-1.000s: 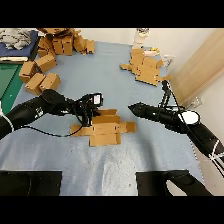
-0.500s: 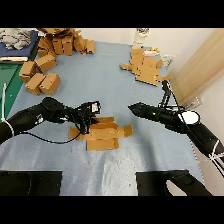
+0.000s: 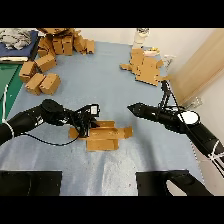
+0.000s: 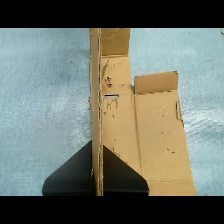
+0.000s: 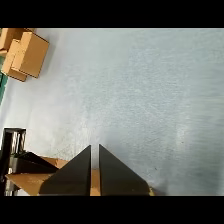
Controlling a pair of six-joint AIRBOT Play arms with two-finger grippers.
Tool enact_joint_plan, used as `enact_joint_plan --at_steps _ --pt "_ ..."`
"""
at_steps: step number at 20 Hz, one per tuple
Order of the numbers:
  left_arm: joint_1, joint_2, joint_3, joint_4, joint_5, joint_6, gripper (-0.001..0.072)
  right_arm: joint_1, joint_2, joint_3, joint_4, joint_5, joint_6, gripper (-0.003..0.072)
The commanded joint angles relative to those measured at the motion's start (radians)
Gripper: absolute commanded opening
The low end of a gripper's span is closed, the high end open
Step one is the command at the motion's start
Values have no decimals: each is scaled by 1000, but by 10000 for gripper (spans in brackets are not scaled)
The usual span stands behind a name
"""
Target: Fold the box.
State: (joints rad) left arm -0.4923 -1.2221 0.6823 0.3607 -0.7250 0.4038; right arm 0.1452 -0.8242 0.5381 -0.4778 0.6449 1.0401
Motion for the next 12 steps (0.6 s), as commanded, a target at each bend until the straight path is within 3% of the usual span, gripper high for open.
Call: enact_joint_plan --at_steps 1,12 --pt "2 0 -2 3 -5 0 11 19 0 1 3 -2 0 75" --pt "2 0 21 9 17 -26 11 23 0 1 4 -6 0 74"
